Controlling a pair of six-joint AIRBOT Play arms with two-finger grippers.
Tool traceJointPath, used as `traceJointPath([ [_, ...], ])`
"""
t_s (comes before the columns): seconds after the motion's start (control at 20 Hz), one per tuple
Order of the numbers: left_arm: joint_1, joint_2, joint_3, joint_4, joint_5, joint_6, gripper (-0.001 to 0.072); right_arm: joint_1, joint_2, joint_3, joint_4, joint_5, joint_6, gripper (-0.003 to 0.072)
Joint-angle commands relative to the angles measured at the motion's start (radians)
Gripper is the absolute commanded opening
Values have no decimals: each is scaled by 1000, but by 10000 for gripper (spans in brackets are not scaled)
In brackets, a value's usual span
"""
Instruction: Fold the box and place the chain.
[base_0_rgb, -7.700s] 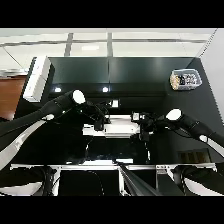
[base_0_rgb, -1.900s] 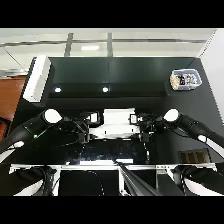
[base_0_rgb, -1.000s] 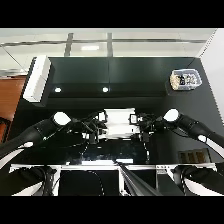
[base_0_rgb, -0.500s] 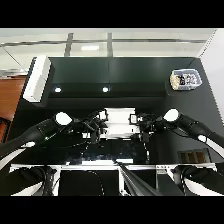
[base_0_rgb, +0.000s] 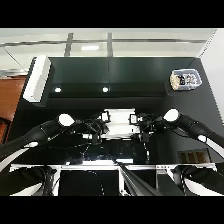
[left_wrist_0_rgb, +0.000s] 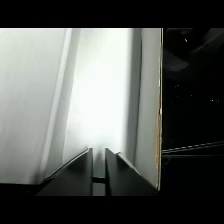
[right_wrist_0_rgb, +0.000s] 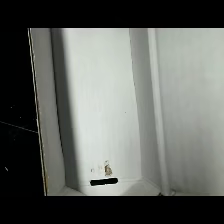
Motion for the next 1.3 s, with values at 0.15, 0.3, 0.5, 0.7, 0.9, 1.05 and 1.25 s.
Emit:
traceJointPath([
  [0.15,-3,-3,1,0,-4,0,357,1,0,0,0,0,1,431],
  [0.3,-2,-2,1,0,-5,-3,82,1,0,0,1,0,1,430],
  [0.5,5,4,1,10,-8,-13,302,1,0,0,0,0,1,430],
  [0.7,119,131,1,183,-70,-337,23,1,0,0,0,0,1,430],
  [0.9,318,267,0,504,-243,-682,23,1,0,0,0,0,1,430],
  [1.05,519,260,-21,549,-367,-1191,24,1,0,0,0,0,1,431],
  [1.25,695,158,-87,397,-510,-1323,23,1,0,0,1,0,1,431],
])
